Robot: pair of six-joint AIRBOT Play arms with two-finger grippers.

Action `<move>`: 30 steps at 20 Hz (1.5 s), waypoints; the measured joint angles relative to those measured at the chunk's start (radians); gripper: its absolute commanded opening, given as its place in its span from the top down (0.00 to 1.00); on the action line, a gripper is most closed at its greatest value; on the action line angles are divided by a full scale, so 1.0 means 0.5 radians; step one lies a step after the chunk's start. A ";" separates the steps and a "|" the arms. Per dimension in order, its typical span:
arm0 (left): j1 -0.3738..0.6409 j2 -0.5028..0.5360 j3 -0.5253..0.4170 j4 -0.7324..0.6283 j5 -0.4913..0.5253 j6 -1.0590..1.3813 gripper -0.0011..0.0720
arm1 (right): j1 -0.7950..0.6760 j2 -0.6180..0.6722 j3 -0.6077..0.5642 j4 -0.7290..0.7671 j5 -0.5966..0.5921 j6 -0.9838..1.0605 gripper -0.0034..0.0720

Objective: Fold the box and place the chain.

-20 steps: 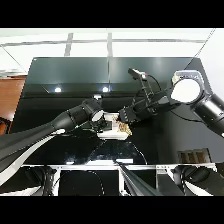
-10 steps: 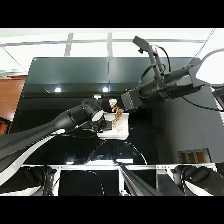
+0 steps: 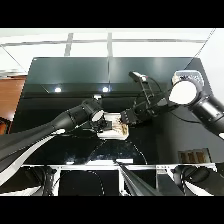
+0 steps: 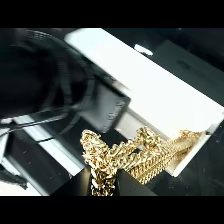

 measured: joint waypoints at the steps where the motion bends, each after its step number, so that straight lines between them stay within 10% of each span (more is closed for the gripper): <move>1: 0.000 0.000 0.000 0.000 0.000 0.000 0.95 | 0.001 -0.011 -0.043 -0.008 -0.021 0.001 0.94; 6: 0.000 0.001 0.001 0.000 0.000 0.000 0.95 | 0.002 -0.095 -0.145 -0.005 -0.100 0.005 0.91; 8: 0.000 0.000 0.001 0.000 0.000 0.000 0.95 | 0.012 -0.116 -0.156 -0.008 -0.123 0.001 0.57; 20: 0.001 0.000 0.000 0.000 0.001 0.005 0.95 | -0.272 0.096 -0.168 -0.393 0.043 -0.016 0.58; 21: 0.000 0.001 0.000 0.000 0.001 0.013 0.91 | -0.288 0.114 -0.168 -0.407 0.056 -0.018 0.58; 23: 0.000 0.000 0.001 0.008 -0.037 0.027 0.32 | -0.305 0.135 -0.168 -0.427 0.084 -0.032 0.58; 30: -0.042 0.336 -0.008 0.126 -0.091 0.082 0.26 | -0.327 0.155 -0.169 -0.461 0.104 -0.070 0.58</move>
